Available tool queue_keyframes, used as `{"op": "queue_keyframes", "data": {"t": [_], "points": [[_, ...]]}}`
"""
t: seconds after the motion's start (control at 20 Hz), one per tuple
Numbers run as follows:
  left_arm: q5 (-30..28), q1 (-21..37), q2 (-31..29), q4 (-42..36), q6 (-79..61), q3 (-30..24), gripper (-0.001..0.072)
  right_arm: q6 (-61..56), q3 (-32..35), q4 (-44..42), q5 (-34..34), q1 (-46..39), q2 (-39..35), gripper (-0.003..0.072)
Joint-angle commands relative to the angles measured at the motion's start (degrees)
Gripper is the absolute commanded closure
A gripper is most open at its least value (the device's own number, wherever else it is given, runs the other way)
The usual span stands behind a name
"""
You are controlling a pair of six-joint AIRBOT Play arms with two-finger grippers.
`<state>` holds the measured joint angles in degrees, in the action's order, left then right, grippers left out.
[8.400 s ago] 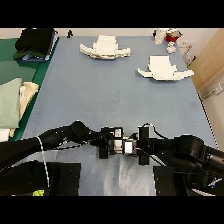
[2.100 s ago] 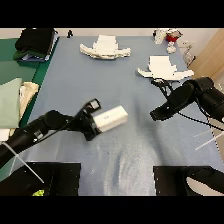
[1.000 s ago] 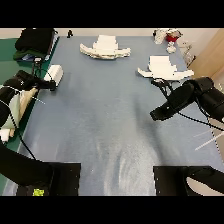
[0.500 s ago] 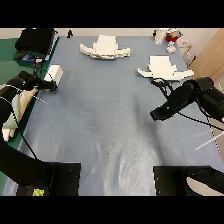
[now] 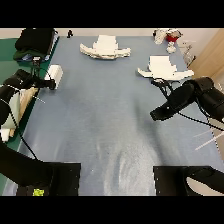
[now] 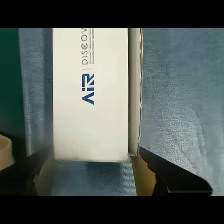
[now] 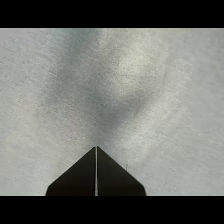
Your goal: Fold the box.
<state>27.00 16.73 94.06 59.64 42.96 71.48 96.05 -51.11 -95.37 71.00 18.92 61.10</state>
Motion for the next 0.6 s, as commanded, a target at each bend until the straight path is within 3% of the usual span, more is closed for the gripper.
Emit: {"op": "queue_keyframes", "data": {"t": [0.0, 0.35, 0.4, 0.45, 0.5, 0.55], "points": [[4.0, 1.42, -4.87, 0.0, -0.02, 0.07, 0.0005, 0.0, -0.07, -0.02, -0.02, 0.0, 0.02, 0.0685], [27.1, 2.27, -21.51, -1.51, 3.1, 0.04, 0.0009, 0.0, -0.07, -0.02, 0.0, -0.02, 0.02, 0.0685], [31.12, 1.95, -23.23, -2.45, 5.29, 0.04, 0.0145, 0.0, -0.07, -0.02, -0.02, 0.0, 0.02, 0.0685], [34.71, 1.38, -24.41, -3.26, 7.28, 0.04, 0.046, 0.0, -0.07, -0.02, -0.02, 0.0, 0.02, 0.0685], [38.38, 0.42, -25.24, -3.63, 8.17, 0.04, 0.0696, 0.0, -0.07, -0.02, -0.02, 0.0, 0.02, 0.0684], [40.48, -0.9, -25.64, -3.96, 9.38, -0.13, 0.0697, 0.0, -0.07, -0.02, -0.02, 0.0, 0.02, 0.0685]]}}
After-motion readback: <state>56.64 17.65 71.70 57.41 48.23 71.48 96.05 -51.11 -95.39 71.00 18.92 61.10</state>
